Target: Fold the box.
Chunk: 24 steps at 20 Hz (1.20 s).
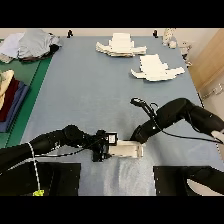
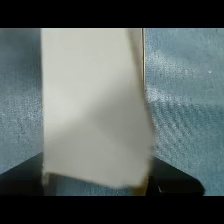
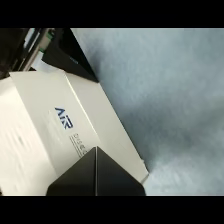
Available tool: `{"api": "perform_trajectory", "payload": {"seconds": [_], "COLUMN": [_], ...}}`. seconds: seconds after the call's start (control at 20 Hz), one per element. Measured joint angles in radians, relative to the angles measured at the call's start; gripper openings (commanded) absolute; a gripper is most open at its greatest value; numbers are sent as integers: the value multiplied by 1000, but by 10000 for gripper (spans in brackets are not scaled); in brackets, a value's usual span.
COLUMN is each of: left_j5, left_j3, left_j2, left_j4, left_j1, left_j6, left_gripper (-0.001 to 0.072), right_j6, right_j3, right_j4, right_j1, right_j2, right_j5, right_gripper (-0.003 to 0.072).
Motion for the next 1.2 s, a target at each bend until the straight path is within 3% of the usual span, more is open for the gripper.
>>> {"api": "perform_trajectory", "payload": {"seconds": [0.35,0.6,0.65,0.8,0.9,0.95,1.0,1.2], "left_j5": [0,0,0,0,0,0,0,0], "left_j3": [0,0,0,0,0,0,0,0], "left_j2": [0,0,0,0,0,0,0,0], "left_j4": [0,0,0,0,0,0,0,0], "left_j1": [0,0,0,0,0,0,0,0], "left_j6": [0,0,0,0,0,0,0,0], "left_gripper": [473,474,473,473,473,473,473,473], "right_j6": [-30,-32,-33,-39,-63,-79,-98,-195], "right_j3": [-156,-208,-212,-218,-219,-219,-219,-220], "right_j4": [-54,-149,-169,-220,-237,-244,-250,-274], "right_j1": [253,397,418,458,470,473,475,480], "right_j2": [225,283,289,316,338,347,354,369], "right_j5": [324,430,444,480,493,497,500,500], "right_gripper": [4,5,36,365,421,499,538,537]}}
